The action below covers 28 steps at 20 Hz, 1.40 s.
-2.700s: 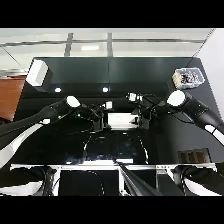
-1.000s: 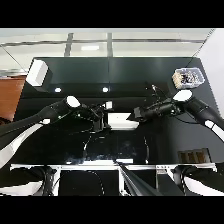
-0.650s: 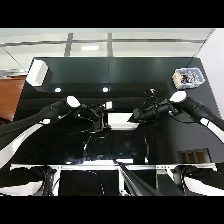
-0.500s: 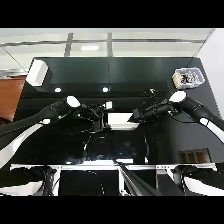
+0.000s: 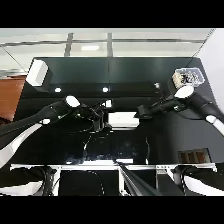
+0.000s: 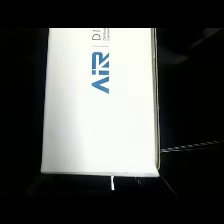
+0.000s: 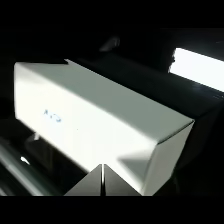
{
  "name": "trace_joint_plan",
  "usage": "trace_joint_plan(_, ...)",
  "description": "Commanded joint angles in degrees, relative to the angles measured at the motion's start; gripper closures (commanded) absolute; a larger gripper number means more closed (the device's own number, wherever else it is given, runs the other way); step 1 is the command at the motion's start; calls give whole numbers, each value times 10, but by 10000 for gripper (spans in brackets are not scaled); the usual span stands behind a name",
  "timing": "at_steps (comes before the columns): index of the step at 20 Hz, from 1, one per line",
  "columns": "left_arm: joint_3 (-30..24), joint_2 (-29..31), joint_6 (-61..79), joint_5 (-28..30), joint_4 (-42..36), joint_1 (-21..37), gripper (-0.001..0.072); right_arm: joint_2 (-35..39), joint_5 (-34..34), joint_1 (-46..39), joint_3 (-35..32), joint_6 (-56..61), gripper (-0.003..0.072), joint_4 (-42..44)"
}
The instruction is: Fold the box and place the chain.
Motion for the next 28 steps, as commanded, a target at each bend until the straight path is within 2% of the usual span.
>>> trace_joint_plan(1,0,5,1,-1,1,0,13,63,97,-86,29,-11,675,-11)
trace_joint_plan(2,0,11,0,0,6,1,-9,89,102,-121,29,-11,675,-20)
trace_joint_plan(6,0,79,-43,-15,102,7,-10,166,141,-270,29,-11,674,-65)
trace_joint_plan(7,2,97,-51,-20,102,10,-9,174,146,-294,28,-11,674,-68)
trace_joint_plan(9,28,108,-81,-21,41,-3,-2,176,135,-317,24,-8,675,-67)
trace_joint_plan(13,108,55,-116,-13,30,-77,-2,176,105,-307,21,-9,674,-62)
trace_joint_plan(16,154,-9,-191,-15,38,-101,-2,176,105,-307,21,-9,674,-64)
trace_joint_plan(19,158,-32,-233,2,39,-99,-2,176,105,-307,21,-16,674,-64)
trace_joint_plan(23,159,-49,-284,-24,75,-99,-1,176,102,-307,21,-22,674,-64)
trace_joint_plan(28,162,-51,-284,-38,77,-100,-2,176,102,-307,21,-24,674,-78)
